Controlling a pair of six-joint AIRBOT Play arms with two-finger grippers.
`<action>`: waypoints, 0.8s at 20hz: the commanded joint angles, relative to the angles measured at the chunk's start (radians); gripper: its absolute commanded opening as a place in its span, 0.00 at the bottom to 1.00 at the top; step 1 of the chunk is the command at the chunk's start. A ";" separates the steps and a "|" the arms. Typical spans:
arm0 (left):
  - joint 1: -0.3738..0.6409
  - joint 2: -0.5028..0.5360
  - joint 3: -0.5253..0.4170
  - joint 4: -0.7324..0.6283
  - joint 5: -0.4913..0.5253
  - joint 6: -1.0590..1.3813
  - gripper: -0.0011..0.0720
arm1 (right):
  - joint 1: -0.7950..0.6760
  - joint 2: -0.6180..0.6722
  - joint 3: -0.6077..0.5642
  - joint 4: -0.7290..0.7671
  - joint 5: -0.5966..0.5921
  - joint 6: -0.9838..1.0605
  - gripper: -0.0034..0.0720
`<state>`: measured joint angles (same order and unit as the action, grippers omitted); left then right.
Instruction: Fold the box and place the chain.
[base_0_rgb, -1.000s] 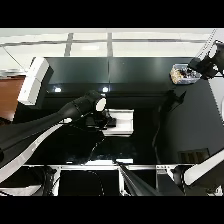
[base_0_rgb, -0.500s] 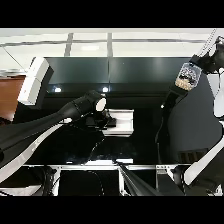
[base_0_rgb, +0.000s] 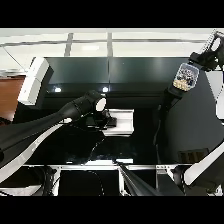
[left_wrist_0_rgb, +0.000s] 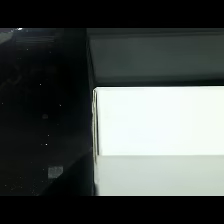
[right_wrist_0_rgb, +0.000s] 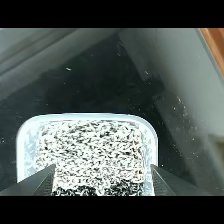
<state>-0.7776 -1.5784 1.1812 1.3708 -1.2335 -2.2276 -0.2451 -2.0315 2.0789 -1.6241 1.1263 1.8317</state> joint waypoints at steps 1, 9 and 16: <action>0.000 -0.001 0.000 0.000 -0.002 0.000 0.06 | 0.010 0.019 0.001 -0.048 0.016 -0.022 0.97; 0.000 -0.001 0.000 0.000 -0.003 0.001 0.06 | 0.011 -0.019 -0.030 0.060 -0.006 -0.089 0.86; 0.000 -0.001 0.000 0.000 -0.003 0.001 0.06 | 0.010 -0.084 -0.031 0.050 -0.098 -0.086 0.79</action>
<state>-0.7776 -1.5784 1.1812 1.3712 -1.2377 -2.2253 -0.2356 -2.0888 2.0491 -1.5757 1.0698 1.7458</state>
